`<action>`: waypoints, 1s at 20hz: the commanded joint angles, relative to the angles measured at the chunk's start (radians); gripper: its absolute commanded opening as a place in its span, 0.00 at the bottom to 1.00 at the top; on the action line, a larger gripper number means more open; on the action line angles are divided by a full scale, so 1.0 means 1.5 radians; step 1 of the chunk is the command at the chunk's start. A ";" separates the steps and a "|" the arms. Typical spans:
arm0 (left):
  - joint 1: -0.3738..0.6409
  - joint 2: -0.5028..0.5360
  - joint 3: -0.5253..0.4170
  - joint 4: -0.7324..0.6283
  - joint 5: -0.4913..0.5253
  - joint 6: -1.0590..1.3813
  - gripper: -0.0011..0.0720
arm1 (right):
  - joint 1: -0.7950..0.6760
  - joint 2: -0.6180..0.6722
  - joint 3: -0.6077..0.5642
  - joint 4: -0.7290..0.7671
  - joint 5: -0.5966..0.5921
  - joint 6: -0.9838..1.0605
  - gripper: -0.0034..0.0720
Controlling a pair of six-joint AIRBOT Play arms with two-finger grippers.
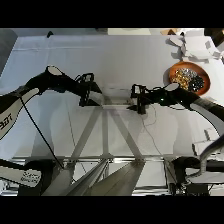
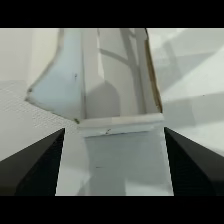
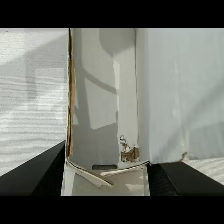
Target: Fold the box and place the chain.
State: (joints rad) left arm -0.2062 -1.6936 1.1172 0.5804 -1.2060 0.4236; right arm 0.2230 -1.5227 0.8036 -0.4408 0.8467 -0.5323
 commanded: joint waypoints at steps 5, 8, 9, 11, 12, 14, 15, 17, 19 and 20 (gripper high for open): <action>-0.002 -0.021 -0.005 -0.080 0.001 0.021 0.98 | 0.000 0.000 0.001 0.000 0.000 0.000 0.71; -0.007 -0.021 -0.005 -0.054 0.001 0.022 0.98 | 0.000 0.001 0.001 0.000 0.000 0.000 0.71; -0.008 -0.021 -0.005 -0.046 0.001 0.022 0.98 | 0.000 0.000 0.001 0.000 0.000 0.000 0.71; -0.010 -0.025 -0.005 -0.047 0.001 0.022 0.98 | 0.000 0.000 0.001 0.000 0.000 0.000 0.71; -0.013 -0.028 -0.005 -0.046 0.005 0.022 0.98 | 0.000 0.000 0.001 0.000 0.000 0.000 0.71; -0.018 -0.039 -0.005 -0.047 0.010 0.022 0.98 | 0.000 0.000 0.001 0.000 0.000 0.000 0.71; -0.019 -0.045 -0.007 -0.048 0.017 0.022 0.98 | 0.000 0.000 0.001 0.000 0.000 0.000 0.71; -0.025 -0.055 -0.009 -0.047 0.042 0.022 0.98 | 0.000 0.000 0.001 0.000 0.000 0.000 0.71; -0.033 -0.058 -0.009 -0.048 0.072 0.015 0.98 | 0.000 0.000 0.001 0.000 0.000 0.000 0.71; -0.036 -0.058 -0.009 -0.049 0.080 0.015 0.98 | 0.000 0.001 0.001 0.000 0.000 0.000 0.71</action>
